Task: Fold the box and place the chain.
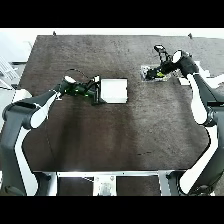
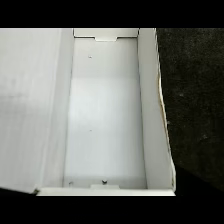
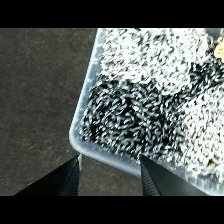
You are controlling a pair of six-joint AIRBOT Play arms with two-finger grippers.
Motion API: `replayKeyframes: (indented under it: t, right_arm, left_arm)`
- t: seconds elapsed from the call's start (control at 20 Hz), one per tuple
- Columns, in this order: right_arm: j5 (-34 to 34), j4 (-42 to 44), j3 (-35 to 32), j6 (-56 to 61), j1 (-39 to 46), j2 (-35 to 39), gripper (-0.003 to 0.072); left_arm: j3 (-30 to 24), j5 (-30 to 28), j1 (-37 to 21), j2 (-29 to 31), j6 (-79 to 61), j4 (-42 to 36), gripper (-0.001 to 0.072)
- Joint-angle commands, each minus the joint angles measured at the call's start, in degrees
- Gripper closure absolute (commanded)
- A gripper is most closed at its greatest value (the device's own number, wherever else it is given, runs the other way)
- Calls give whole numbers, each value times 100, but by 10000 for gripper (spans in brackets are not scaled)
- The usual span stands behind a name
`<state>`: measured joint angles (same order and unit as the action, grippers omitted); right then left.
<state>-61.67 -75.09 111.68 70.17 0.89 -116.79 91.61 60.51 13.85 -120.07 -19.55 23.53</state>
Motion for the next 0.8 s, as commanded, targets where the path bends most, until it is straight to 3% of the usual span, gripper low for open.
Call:
replayKeyframes:
  t: [0.0,0.15,0.25,0.35,0.45,0.65,0.75]
  right_arm:
    - [173,79,52,-256,24,-199,255]
    - [190,79,181,-321,17,-297,291]
    - [273,79,221,-319,20,-297,380]
    - [199,79,369,-319,20,-295,399]
    - [166,79,483,-319,22,-221,526]
    - [173,76,507,-321,28,96,654]
    - [203,76,507,-332,68,138,675]
  left_arm:
    - [2,-2,-2,4,0,0,350]
    - [2,0,-2,4,0,0,349]
    - [2,-2,-2,4,0,0,350]
    - [2,0,-2,4,0,0,350]
    - [2,0,-2,4,0,0,350]
    - [2,0,-2,4,0,0,350]
    - [2,0,-2,4,0,0,350]
